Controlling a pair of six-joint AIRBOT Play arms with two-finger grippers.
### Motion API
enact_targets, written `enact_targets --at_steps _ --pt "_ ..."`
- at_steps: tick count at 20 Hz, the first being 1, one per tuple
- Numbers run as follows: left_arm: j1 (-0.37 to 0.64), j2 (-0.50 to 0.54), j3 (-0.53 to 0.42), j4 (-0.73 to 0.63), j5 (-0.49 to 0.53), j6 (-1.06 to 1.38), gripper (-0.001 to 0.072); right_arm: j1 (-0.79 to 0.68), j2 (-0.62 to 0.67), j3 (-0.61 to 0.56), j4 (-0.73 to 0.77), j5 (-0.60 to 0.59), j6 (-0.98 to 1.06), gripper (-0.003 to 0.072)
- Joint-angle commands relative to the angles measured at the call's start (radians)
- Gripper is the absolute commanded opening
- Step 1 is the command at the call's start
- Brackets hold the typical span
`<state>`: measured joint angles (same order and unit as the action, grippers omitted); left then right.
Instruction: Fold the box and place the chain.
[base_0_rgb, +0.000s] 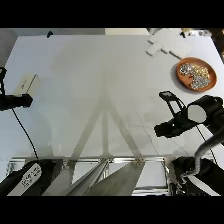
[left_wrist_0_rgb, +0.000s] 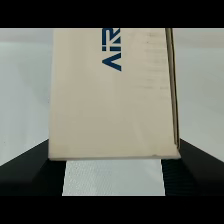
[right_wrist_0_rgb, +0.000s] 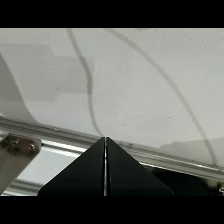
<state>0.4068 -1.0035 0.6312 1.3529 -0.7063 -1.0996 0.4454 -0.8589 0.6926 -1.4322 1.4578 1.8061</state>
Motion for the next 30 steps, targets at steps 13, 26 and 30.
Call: enact_targets --at_steps 13,26,30 --pt "0.004 -0.005 -0.043 0.028 0.013 -0.035 0.0461 0.000 0.001 0.001 0.000 0.000 0.000 0.0020" --pt "-0.060 0.013 -0.043 0.032 0.003 -0.034 0.0702 0.000 0.001 0.001 0.000 0.000 0.000 0.0020" --pt "-0.156 0.108 -0.043 0.113 0.029 -0.032 0.0702 0.000 0.001 0.001 0.000 0.000 0.000 0.0020"
